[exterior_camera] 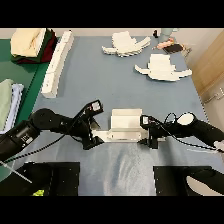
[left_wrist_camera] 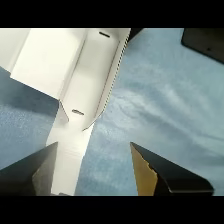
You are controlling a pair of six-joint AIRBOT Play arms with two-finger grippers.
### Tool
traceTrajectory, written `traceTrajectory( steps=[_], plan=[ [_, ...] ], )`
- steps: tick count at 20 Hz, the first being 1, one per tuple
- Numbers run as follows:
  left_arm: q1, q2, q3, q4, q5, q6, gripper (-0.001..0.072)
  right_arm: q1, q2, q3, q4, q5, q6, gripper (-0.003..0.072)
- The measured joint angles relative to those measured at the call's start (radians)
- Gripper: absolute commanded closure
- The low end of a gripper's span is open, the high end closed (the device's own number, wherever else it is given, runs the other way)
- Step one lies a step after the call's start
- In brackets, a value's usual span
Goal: Fold the box.
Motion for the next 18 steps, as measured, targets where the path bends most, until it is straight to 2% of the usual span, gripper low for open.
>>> traceTrajectory(
  steps=[5,9,10,11,14,15,16,17,18],
  plan=[
    [0.012,-0.023,-0.121,-0.039,0.116,0.324,0.0015,0.000,0.000,0.000,0.000,0.000,0.000,0.0169],
    [0.014,-0.127,-0.143,-0.206,0.182,0.599,0.0016,0.000,0.000,0.000,0.000,0.000,0.000,0.0169],
    [0.014,-0.158,-0.142,-0.255,0.191,0.666,0.0082,0.000,0.000,0.000,0.000,0.000,0.000,0.0169],
    [0.014,-0.187,-0.138,-0.298,0.200,0.721,0.0192,0.000,0.000,0.000,0.000,0.000,0.000,0.0169],
    [0.014,-0.266,-0.115,-0.404,0.225,0.847,0.0192,0.000,0.000,0.000,0.000,0.000,0.000,0.0169],
    [0.014,-0.286,-0.107,-0.426,0.230,0.873,0.0229,0.000,0.000,0.000,0.000,0.000,0.000,0.0169],
    [0.014,-0.305,-0.099,-0.443,0.232,0.896,0.0468,0.000,0.000,0.000,0.000,0.000,0.000,0.0169],
    [0.014,-0.321,-0.092,-0.456,0.234,0.915,0.0536,0.000,0.000,0.000,0.000,0.000,0.000,0.0169],
    [0.014,-0.333,-0.086,-0.466,0.236,0.930,0.0536,0.000,0.000,0.000,-0.002,0.000,0.000,0.0169]
  ],
)
